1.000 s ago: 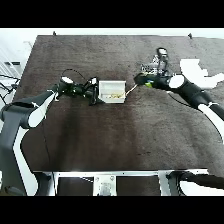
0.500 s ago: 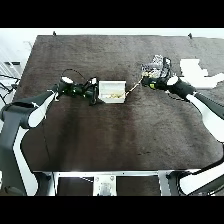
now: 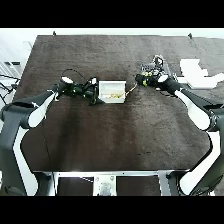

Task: Fold the box and place the chain.

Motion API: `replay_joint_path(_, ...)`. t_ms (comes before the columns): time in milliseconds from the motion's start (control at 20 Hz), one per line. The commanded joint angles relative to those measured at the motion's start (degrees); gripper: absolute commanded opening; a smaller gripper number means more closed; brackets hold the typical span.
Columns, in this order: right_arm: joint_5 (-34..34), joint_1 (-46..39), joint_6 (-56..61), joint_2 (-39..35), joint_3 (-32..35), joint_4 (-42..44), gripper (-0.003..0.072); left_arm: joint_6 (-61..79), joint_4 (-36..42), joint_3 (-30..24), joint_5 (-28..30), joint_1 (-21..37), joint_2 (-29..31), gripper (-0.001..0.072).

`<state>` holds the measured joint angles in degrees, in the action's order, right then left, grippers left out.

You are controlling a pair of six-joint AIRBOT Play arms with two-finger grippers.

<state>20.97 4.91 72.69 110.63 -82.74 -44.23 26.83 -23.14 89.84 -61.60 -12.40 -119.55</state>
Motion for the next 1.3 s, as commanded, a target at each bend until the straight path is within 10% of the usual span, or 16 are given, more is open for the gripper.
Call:
replay_joint_path(0, 1.36, 0.74, -1.55, -1.49, -0.63, 0.24, 0.001, 0.02, 0.02, -0.02, -0.02, 0.0, 0.0, 0.0279)
replay_joint_path(700, 28.7, 5.55, -0.68, -37.46, 0.15, -12.74, 0.001, 0.02, 0.0, -0.02, -0.02, 0.0, 0.0, 0.0279)
replay_joint_path(1250, 32.3, 16.33, 1.97, -42.01, 2.69, -13.51, 0.001, 0.02, 0.02, -0.02, -0.17, 0.0, 0.0, 0.0279)
